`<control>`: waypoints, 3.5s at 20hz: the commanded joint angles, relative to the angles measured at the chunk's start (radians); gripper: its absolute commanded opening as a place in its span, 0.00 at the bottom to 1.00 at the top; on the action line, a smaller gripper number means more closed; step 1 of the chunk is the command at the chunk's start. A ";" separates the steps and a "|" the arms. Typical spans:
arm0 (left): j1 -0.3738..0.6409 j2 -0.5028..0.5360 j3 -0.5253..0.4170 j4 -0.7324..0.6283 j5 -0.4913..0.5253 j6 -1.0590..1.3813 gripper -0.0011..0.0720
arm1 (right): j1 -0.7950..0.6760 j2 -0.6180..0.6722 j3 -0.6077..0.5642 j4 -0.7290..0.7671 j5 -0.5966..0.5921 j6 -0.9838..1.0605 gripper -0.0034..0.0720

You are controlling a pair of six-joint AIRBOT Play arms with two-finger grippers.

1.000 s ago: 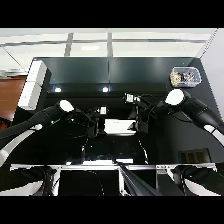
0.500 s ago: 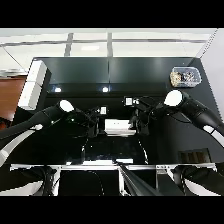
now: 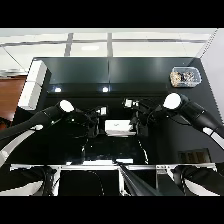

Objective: Fold the box and place the chain.

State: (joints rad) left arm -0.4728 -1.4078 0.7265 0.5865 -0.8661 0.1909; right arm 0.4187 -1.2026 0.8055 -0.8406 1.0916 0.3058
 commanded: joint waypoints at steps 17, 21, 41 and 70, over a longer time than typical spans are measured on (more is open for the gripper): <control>0.000 -0.001 0.000 -0.001 -0.005 -0.002 0.37 | 0.017 -0.031 -0.160 0.217 -0.204 0.755 0.07; 0.001 0.000 0.000 0.000 -0.007 -0.010 0.37 | 0.008 0.067 -0.130 0.219 -0.153 0.709 0.07; -0.209 -0.064 0.328 0.076 0.028 -0.373 0.98 | -0.487 0.422 -0.016 -0.099 0.219 0.775 0.07; -0.204 0.055 0.560 0.938 -0.364 -1.182 0.46 | -0.487 0.422 -0.016 -0.158 0.183 0.813 0.07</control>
State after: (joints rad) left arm -0.7738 -1.4651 1.2808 1.4250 -1.1469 -0.8066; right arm -0.0681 -0.7815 0.7902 -0.9993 1.2770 1.1076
